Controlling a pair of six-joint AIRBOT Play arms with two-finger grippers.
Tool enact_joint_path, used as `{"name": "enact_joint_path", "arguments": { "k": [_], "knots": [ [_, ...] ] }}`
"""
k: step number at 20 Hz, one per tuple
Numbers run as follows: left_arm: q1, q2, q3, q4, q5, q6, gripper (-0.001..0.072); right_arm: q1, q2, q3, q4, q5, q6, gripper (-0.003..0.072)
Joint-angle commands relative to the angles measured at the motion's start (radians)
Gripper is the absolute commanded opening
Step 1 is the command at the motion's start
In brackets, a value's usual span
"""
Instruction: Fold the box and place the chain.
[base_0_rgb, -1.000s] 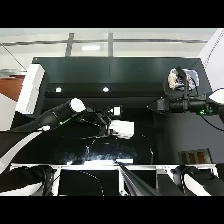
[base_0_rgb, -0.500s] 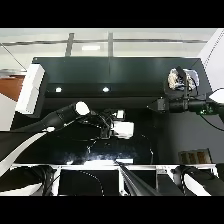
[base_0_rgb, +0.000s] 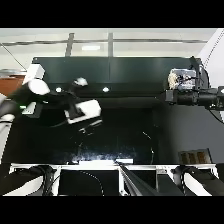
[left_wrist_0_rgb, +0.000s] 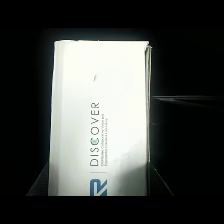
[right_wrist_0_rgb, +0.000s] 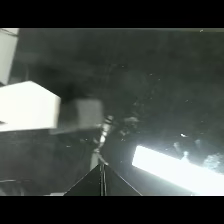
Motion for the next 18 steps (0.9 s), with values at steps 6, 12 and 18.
{"name": "enact_joint_path", "arguments": {
  "k": [6, 12, 18],
  "knots": [
    [0.635, 0.276, -0.179, 0.129, -0.13, -0.301, 0.0128, -0.012, 0.001, 0.006, -0.013, -0.02, -0.052, 0.0032],
    [0.946, 0.296, -0.218, 0.301, -0.107, -0.316, 0.0183, -0.012, 0.001, 0.006, -0.018, -0.042, -0.068, 0.0031],
    [1.059, 0.288, -0.225, 0.24, 0.035, -0.204, 0.0183, -0.012, 0.001, 0.006, -0.017, -0.051, -0.067, 0.0032]
  ]
}}
